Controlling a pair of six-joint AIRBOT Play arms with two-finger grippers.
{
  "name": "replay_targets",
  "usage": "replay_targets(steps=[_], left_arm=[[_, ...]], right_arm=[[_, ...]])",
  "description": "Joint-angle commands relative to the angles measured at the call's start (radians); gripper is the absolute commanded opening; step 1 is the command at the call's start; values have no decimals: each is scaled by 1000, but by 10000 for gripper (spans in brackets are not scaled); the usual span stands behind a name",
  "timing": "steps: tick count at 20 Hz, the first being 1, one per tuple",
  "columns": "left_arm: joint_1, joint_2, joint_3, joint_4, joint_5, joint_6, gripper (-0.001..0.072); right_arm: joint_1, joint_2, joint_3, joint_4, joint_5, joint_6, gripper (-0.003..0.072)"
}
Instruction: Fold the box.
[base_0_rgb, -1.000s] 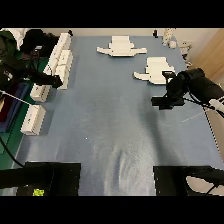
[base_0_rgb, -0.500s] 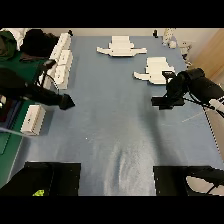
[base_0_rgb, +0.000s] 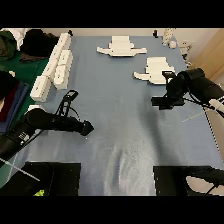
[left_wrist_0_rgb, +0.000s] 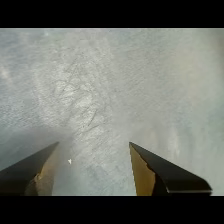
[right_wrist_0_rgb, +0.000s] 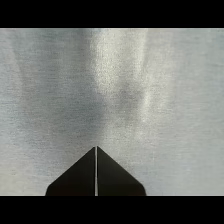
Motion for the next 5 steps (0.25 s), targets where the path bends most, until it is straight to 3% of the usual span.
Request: replay_targets(steps=[1, 5], left_arm=[[-85, 8, -30, -26, 80, -14, 694], [-109, 8, -30, -37, 66, -14, 694]], right_arm=[[0, -1, 1, 0, 0, 0, 19], [0, -1, 1, 0, 0, 0, 20]])
